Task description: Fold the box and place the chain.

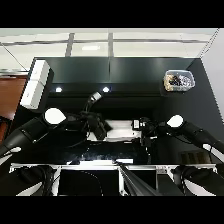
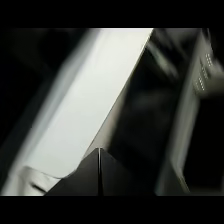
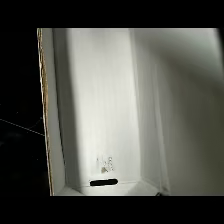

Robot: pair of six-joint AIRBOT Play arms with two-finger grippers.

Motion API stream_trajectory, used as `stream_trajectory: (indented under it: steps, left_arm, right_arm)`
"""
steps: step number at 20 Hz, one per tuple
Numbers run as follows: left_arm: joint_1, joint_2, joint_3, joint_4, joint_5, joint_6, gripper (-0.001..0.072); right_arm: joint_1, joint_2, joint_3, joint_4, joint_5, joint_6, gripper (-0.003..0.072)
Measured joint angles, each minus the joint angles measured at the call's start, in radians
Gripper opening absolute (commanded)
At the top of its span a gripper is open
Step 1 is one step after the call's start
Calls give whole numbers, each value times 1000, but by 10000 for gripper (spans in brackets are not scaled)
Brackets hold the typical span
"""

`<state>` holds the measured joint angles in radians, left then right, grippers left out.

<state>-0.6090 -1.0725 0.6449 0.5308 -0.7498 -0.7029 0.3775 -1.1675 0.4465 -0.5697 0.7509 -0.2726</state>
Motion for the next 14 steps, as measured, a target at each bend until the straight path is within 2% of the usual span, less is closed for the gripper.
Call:
stream_trajectory:
  steps: [2,4,6,10,14]
  left_arm:
    - [-6,-20,-10,-63,175,17,24]
    - [-10,-64,-5,-63,247,27,23]
    - [-16,-127,19,18,216,13,24]
    - [-40,-243,95,293,105,-156,24]
    - [-61,-282,170,447,35,-232,24]
  right_arm:
    - [0,0,0,0,0,0,131]
    - [0,0,0,0,0,0,131]
    - [0,0,0,0,0,0,131]
    - [0,0,0,0,1,0,131]
    - [0,0,0,-2,3,-3,131]
